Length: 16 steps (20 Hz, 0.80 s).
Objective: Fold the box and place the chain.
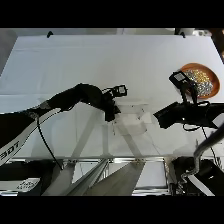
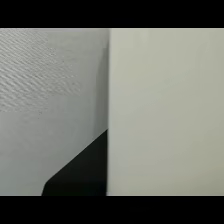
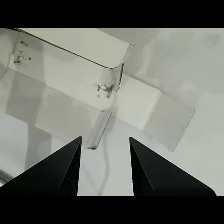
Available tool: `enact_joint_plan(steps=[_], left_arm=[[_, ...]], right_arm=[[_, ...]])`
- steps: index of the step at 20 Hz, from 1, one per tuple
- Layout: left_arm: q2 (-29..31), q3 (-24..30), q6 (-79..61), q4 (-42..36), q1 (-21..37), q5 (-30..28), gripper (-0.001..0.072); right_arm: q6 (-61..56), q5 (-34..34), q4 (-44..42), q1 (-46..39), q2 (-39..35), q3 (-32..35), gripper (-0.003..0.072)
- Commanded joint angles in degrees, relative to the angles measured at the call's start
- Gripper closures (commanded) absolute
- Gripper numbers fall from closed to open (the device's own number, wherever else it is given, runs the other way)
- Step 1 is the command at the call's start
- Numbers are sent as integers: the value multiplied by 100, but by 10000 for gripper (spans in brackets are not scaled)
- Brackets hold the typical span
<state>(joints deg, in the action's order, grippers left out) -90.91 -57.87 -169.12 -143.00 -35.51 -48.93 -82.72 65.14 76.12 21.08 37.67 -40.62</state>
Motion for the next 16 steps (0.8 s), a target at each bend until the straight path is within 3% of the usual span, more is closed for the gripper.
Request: enact_joint_plan(steps=[1,4,6,12,16], left_arm=[[-70,-2,-2,-221,50,-472,702],[-68,4,0,-181,258,-935,707],[-68,13,0,-94,413,-885,707],[-70,13,-2,-15,437,527,705],[-197,13,-2,-79,345,387,704]], right_arm=[[2,-15,-2,0,-2,-2,349],[2,17,0,-2,-2,-2,349],[2,15,-2,-2,-2,-2,349],[2,-101,0,-2,2,-2,349],[0,-389,0,-2,2,-2,350]])
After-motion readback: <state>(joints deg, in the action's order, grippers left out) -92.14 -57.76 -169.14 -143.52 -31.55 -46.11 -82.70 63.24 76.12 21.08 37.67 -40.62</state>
